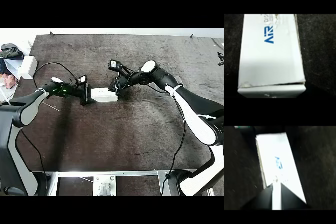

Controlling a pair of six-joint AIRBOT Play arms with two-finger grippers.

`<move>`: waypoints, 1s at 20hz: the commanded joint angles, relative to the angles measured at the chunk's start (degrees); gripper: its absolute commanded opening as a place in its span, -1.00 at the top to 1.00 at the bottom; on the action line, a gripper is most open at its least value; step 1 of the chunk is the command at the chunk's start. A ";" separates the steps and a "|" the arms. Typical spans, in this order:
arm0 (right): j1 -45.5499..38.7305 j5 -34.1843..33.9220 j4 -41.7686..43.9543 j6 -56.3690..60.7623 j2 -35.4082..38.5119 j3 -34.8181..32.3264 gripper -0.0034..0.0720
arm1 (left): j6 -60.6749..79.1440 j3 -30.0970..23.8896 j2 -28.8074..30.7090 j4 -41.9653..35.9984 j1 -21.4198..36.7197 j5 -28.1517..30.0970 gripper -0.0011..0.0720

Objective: Fold the box and place the chain.

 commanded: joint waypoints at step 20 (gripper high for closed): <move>-1.14 4.83 8.70 6.60 -1.77 0.09 0.97 | 0.02 0.00 -0.04 -0.04 0.07 0.04 -0.31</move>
